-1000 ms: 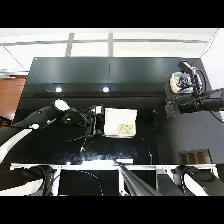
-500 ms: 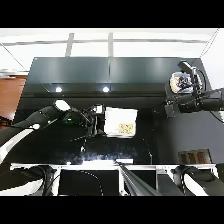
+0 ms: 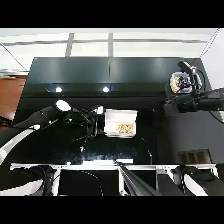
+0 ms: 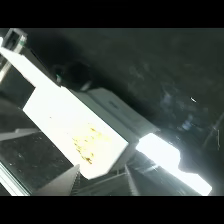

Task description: Fold the box and place the chain.

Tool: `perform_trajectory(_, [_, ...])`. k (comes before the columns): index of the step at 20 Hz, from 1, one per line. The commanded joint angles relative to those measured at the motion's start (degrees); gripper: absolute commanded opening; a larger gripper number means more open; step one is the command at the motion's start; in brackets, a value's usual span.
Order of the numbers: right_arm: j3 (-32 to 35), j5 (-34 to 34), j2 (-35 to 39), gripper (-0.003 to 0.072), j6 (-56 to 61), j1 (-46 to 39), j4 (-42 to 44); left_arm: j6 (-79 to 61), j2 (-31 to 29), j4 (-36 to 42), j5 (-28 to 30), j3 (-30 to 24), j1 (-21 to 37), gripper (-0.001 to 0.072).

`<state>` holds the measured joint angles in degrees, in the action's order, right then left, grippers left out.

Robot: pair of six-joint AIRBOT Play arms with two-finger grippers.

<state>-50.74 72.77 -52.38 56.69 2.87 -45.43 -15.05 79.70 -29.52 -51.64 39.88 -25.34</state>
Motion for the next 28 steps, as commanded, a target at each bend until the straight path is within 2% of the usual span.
perform_trajectory(1, [1.5,-10.4,-0.2,0.0653,2.6,6.2,-2.5,0.0,0.0,-0.1,0.0,0.0,0.0,0.0446])
perform_trajectory(2, [1.7,-16.9,-0.8,0.0711,5.4,8.9,-5.7,0.0,0.0,-0.1,0.0,0.0,0.0,0.0446])
perform_trajectory(4, [1.7,-25.5,-4.0,0.0711,8.4,10.8,-5.6,0.0,0.0,-0.1,0.0,0.0,0.0,0.0446])
perform_trajectory(5, [1.7,-26.7,-6.3,0.0711,8.3,10.8,-4.0,0.0,0.0,-0.1,0.1,0.0,0.0,0.0446])
perform_trajectory(7, [1.7,-25.3,-11.1,0.0708,4.9,11.0,-0.8,0.0,0.0,-0.1,0.1,0.0,0.0,0.0446])
perform_trajectory(9, [1.7,-20.7,-13.8,0.0708,-7.2,12.5,0.9,0.0,0.0,-0.1,0.1,0.0,0.0,0.0447])
perform_trajectory(13, [1.2,-13.7,-13.7,0.0708,-30.2,16.1,0.0,0.0,0.0,-0.1,0.1,0.0,0.0,0.0447])
perform_trajectory(16, [-0.2,-8.3,-11.7,0.0708,-30.3,16.2,-1.3,0.0,0.0,-0.1,0.1,0.0,0.0,0.0447])
perform_trajectory(19, [1.3,-2.9,-11.6,0.0708,-29.5,16.3,-2.0,0.0,0.0,-0.1,0.1,0.0,0.0,0.0447])
perform_trajectory(23, [6.6,-8.8,-11.6,0.0708,-38.0,16.6,5.0,0.0,0.0,-0.1,0.1,0.0,0.0,0.0447])
perform_trajectory(28, [6.8,-11.3,-11.8,0.0708,-42.0,20.4,2.9,0.0,0.0,-0.1,0.1,0.0,0.0,0.0447])
